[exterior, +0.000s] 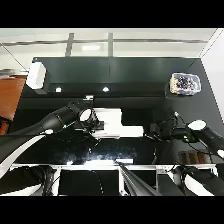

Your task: Fold the box and place the chain.

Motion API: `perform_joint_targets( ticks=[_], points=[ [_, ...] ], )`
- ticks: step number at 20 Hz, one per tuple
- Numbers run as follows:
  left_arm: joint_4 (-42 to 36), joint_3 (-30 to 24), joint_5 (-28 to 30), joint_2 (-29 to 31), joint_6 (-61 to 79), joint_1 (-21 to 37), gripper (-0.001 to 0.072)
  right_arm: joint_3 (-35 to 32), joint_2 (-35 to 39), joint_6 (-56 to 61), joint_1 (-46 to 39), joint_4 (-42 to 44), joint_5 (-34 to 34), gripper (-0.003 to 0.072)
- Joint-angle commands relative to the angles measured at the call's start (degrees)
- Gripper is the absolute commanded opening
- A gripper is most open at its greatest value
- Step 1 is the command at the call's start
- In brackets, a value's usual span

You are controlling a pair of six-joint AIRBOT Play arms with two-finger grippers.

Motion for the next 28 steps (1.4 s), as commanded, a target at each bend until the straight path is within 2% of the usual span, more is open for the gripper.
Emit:
perform_joint_targets(
  ticks=[1,6,7,8,9,11,13,17,20,24,28],
  points=[
    [-0.2,0.0,0.0,-0.2,0.0,0.0,0.0027,2.3,-5.4,-1.9,4.9,4.2,-3.0,0.0018],
    [-0.2,0.0,0.0,-0.2,0.0,0.0,0.0027,7.9,-6.4,-2.1,10.3,5.3,-5.3,0.0020],
    [-0.2,0.0,0.0,-0.2,0.0,0.0,0.0027,8.5,-6.5,-2.1,11.3,5.9,-5.5,0.0046],
    [-0.2,0.0,0.0,-0.2,0.0,0.0,0.0027,9.0,-6.5,-2.1,12.1,6.3,-5.1,0.0244],
    [-0.2,0.0,0.0,-0.2,0.0,0.0,0.0027,9.4,-6.5,-2.1,12.8,6.7,-4.3,0.0383],
    [-0.2,0.0,0.0,-0.2,0.0,0.0,0.0027,9.7,-6.5,-2.8,13.9,6.9,-2.1,0.0598],
    [-0.2,0.0,0.0,-0.2,0.0,0.0,0.0027,10.2,-6.5,-3.3,14.8,7.0,-0.3,0.0669],
    [-0.2,0.0,0.0,-0.2,0.1,0.0,0.0027,10.7,-6.5,-5.3,17.9,7.8,-0.1,0.0667],
    [-0.2,0.0,-0.1,-0.2,0.1,0.0,0.0027,11.8,-6.4,-5.5,16.7,6.0,0.2,0.0667],
    [-0.2,0.0,-0.2,-0.2,0.1,0.0,0.0027,13.1,-5.9,-5.5,9.5,2.6,6.8,0.0667],
    [-0.2,0.0,-0.2,-0.2,0.1,0.0,0.0027,13.1,-2.9,-5.5,-3.0,-4.2,14.7,0.0667]
  ],
)
